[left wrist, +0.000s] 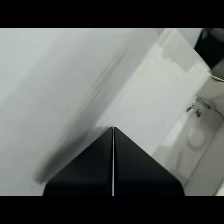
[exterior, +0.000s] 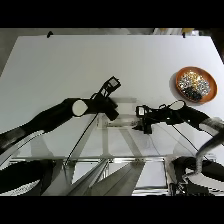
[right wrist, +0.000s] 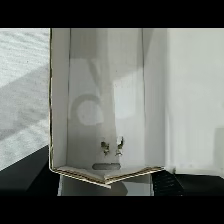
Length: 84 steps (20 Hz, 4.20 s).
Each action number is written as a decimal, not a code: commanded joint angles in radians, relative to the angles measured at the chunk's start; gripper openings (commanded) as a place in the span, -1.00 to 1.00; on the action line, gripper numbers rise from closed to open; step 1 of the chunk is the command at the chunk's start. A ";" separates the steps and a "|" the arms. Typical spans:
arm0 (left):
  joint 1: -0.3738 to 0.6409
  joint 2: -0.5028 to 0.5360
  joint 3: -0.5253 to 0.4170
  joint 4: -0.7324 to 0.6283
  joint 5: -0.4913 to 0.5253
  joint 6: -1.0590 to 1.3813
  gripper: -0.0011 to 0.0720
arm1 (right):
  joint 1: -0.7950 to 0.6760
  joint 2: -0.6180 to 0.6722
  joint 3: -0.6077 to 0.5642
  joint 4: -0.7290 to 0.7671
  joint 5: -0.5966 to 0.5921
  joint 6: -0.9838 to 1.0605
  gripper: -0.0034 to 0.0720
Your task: Fold the box and place the chain.
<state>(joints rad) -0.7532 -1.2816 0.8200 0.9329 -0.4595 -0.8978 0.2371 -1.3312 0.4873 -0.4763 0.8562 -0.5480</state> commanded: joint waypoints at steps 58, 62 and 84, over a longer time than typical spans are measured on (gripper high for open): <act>0.170 -0.055 -0.089 -0.139 -0.342 0.828 -0.44 | 0.000 -0.001 0.001 0.001 0.000 0.000 0.09; 0.143 -0.074 -0.089 -0.220 -0.333 0.884 -0.43 | 0.000 -0.001 0.001 0.001 0.000 0.000 0.09; 0.308 0.202 -0.089 0.096 -0.535 0.068 -0.97 | 0.000 -0.001 0.001 0.001 0.000 0.000 0.09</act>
<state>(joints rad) -0.5152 -1.1648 0.7319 0.9012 -0.9321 -0.4969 0.2371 -1.3312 0.4873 -0.4751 0.8562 -0.5480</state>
